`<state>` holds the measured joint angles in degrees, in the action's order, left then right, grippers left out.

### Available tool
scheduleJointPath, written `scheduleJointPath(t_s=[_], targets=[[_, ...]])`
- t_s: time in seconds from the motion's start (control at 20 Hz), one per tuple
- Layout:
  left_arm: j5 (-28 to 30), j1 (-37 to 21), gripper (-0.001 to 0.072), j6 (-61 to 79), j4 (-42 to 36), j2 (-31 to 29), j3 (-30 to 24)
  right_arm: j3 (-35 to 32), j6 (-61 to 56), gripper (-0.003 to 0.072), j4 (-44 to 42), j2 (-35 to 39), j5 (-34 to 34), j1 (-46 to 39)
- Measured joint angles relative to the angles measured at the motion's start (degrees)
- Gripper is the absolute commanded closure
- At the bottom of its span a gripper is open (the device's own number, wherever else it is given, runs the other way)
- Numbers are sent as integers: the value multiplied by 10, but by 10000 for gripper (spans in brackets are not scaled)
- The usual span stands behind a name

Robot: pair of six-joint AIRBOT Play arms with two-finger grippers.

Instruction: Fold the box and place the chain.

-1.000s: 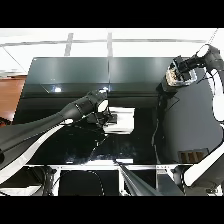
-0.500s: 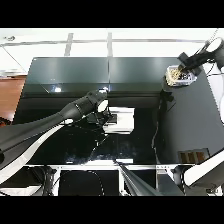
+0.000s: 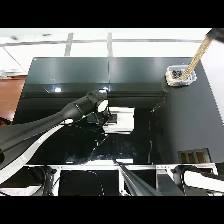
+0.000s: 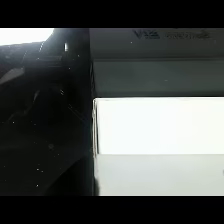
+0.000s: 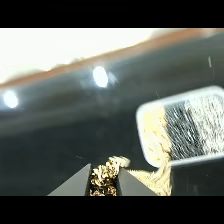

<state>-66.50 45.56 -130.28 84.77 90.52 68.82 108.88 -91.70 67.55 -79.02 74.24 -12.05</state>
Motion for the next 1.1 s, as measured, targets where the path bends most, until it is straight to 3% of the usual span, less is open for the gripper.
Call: scheduleJointPath(t_s=[0.3, 0.65, 1.1], targets=[[0, 0, 685, 0, 0, 0, 0, 0, 18, 671, -57, 123, 20, 3], [0, 0, 684, 0, 0, 0, 0, -2, 27, 670, -104, 192, 78, 73], [0, 0, 684, 0, 0, 0, 0, -112, 37, 670, -64, 233, 167, 213]])
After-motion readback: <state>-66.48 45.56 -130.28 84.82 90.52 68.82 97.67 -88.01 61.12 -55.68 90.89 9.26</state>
